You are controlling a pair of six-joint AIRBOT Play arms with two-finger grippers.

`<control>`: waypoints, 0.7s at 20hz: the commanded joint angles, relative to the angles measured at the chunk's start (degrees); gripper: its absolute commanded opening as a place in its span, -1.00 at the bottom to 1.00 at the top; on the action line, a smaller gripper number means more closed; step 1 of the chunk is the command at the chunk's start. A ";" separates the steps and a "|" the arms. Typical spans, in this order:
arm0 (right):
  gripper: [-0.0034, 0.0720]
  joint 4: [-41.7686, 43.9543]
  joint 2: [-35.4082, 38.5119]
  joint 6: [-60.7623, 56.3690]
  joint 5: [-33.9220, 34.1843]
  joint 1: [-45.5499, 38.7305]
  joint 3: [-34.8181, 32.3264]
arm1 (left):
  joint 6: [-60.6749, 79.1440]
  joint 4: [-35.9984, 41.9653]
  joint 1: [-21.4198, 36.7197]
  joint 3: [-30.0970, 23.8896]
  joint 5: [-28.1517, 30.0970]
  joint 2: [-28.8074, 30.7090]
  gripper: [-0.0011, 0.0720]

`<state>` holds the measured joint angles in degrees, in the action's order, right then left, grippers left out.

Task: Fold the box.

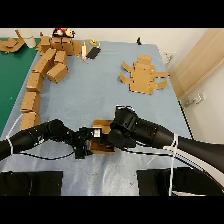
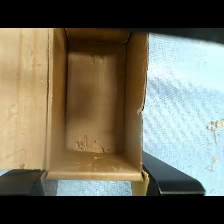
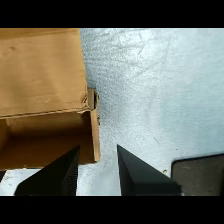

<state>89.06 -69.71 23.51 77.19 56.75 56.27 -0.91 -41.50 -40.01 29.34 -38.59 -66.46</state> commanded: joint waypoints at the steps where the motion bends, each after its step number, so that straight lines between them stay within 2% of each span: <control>1: -0.02 -0.15 0.15 -0.66 0.11 -0.02 0.09 | 0.00 -0.02 -0.02 0.00 0.02 -0.02 0.26; 6: -0.03 -0.13 0.39 -1.05 0.11 -0.02 0.09 | 0.00 -0.02 -0.02 0.00 0.02 -0.02 0.26; 8: -0.22 -0.13 0.76 -1.11 0.63 -0.02 0.09 | 0.00 -0.02 -0.02 0.00 0.02 -0.02 0.26; 13: -0.22 -0.15 1.25 -1.60 3.02 -0.02 0.09 | 0.00 -0.02 -0.02 0.00 0.00 -0.02 0.26; 14: -0.41 -0.13 1.22 -1.64 3.39 -0.02 0.09 | 0.00 -0.02 -0.02 0.00 0.00 -0.02 0.26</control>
<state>88.90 -68.66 22.17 79.48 56.75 56.31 -0.91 -41.52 -40.01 29.34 -38.59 -66.46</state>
